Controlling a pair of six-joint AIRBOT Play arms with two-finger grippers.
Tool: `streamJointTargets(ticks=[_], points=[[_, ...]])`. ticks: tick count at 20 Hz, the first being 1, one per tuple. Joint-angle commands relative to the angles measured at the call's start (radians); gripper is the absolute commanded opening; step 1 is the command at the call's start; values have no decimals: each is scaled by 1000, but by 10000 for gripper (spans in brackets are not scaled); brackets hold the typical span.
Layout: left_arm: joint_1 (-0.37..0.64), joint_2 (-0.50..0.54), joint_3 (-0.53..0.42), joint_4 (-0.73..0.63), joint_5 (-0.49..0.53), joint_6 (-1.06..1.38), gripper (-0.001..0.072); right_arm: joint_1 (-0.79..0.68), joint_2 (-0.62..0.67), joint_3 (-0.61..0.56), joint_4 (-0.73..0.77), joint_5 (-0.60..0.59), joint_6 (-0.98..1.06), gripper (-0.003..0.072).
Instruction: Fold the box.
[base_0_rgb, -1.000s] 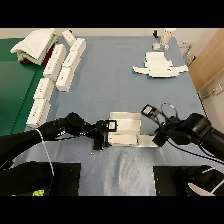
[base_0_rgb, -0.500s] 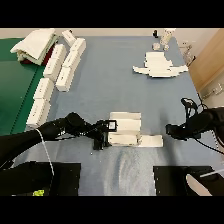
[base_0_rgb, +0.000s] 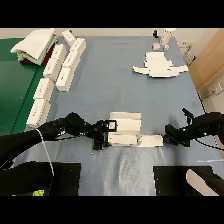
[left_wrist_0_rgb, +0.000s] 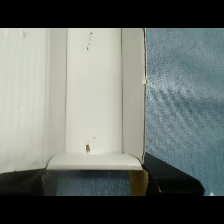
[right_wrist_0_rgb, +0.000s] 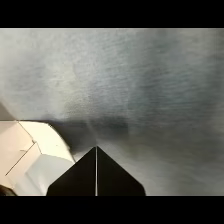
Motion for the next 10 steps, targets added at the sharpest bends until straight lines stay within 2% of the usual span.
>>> streamJointTargets(ticks=[1, 5, 10], points=[[0, 0, 0, 0, 0, 0, 462, -21, -28, -32, 132, -28, -112, -1], [0, 0, 0, 0, 0, 0, 461, -20, -21, -47, 175, -51, -150, -1], [0, 0, 0, 0, 0, 0, 461, 53, -22, -117, 217, 33, -176, -1]])
